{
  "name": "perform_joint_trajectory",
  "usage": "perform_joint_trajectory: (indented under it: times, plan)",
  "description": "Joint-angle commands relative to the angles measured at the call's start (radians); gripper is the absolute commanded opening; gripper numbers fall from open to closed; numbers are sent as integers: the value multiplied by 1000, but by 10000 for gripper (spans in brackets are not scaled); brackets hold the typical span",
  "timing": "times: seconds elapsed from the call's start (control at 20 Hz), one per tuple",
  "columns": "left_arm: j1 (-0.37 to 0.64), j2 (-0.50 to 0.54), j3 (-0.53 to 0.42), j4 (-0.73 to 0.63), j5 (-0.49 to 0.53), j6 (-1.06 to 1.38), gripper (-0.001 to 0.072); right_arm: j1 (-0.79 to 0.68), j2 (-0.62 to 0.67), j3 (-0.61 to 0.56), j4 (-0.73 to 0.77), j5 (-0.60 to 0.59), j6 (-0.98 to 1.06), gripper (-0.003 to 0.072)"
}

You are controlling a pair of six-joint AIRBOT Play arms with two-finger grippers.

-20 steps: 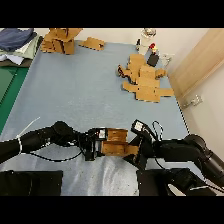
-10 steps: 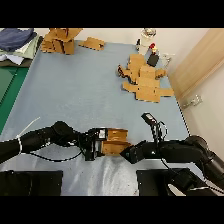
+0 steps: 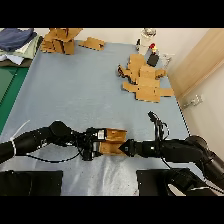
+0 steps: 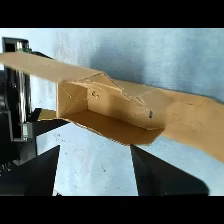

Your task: Fold the box.

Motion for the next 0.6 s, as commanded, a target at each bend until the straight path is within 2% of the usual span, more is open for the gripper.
perform_joint_trajectory:
  times: [0.0, 0.05, 0.2, 0.25, 0.3, 0.55]
  plan:
    - [0, 10, -11, 80, 3, -60, 526, 1, 1, 1, 5, 3, 42, 698]
    - [0, 10, -11, 81, 3, -60, 526, 1, 1, 1, 7, 3, 44, 685]
    - [26, 10, -16, 81, 4, -75, 526, 1, 1, 1, 21, 4, 61, 445]
    - [35, 10, -18, 80, 4, -74, 526, 1, 1, 1, 43, 6, 63, 209]
    - [38, 10, -18, 79, 6, -74, 526, 1, -2, 1, 70, 21, 62, 12]
    - [35, 10, -18, 80, 2, -74, 526, 2, -127, 2, 260, 202, -108, 4]
